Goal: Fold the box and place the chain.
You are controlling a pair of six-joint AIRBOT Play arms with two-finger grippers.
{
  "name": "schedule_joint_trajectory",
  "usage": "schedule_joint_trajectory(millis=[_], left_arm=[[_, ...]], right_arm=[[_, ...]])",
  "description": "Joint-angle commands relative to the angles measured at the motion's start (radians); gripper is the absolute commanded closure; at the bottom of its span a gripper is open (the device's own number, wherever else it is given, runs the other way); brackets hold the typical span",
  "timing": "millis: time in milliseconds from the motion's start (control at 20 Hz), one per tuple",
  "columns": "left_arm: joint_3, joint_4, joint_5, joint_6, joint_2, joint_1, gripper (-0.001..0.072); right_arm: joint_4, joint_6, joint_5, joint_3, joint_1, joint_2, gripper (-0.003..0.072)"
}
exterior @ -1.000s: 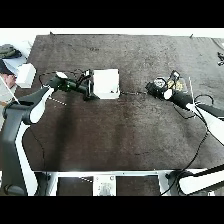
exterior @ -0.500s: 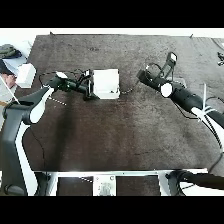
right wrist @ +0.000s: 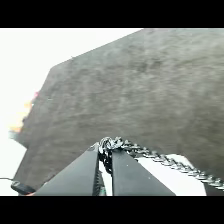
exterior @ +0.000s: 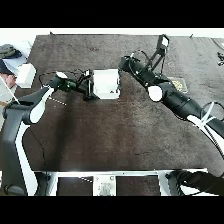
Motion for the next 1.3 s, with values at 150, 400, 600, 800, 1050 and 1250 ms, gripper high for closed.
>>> schedule_joint_trajectory(millis=[150,400,600,800,1050,1250], left_arm=[[0.0,0.0,0.0,0.0,0.0,0.0,0.0485],[0.0,0.0,0.0,0.0,0.0,0.0,0.0486],[0.0,0.0,0.0,0.0,0.0,0.0,0.0486],[0.0,0.0,-0.001,0.0,0.0,0.0,0.0486],[0.0,0.0,-0.001,0.0,0.0,0.0,0.0486],[0.0,0.0,-0.001,0.0,0.0,0.0,0.0485]], right_arm=[[0.0,0.0,-0.026,0.14,0.069,-0.098,0.0704],[-0.015,-0.003,0.006,0.145,0.082,-0.102,0.0704],[-0.037,-0.003,0.041,0.145,0.082,-0.137,0.0676],[-0.11,-0.003,0.175,0.144,0.064,-0.168,0.0457],[-0.222,0.003,0.454,0.091,-0.051,-0.13,0.0457],[-0.238,0.146,0.438,-0.116,-0.22,-0.076,0.0457]])
